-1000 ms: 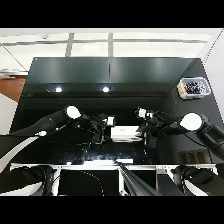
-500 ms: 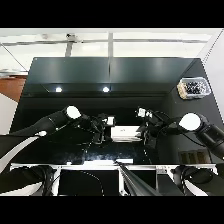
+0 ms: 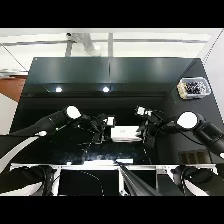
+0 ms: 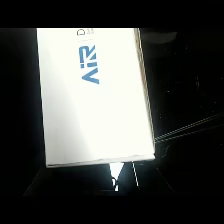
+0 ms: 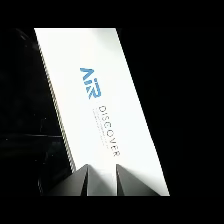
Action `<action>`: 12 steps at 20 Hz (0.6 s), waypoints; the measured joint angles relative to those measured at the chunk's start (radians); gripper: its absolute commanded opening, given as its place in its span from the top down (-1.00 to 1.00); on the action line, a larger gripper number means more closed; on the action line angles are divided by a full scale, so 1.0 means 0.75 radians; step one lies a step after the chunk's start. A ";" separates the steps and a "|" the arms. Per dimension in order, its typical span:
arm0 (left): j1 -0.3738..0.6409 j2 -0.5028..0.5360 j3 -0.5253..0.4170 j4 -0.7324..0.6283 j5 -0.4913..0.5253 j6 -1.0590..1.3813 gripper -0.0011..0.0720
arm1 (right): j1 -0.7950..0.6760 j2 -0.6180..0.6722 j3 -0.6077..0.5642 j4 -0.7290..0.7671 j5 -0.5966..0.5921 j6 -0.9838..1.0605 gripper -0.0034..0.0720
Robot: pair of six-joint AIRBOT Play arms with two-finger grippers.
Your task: Fold the box and place the chain.
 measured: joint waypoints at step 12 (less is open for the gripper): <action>0.000 0.000 0.000 0.000 0.001 -0.002 -0.40 | -0.204 0.029 -0.031 0.202 0.205 0.490 0.84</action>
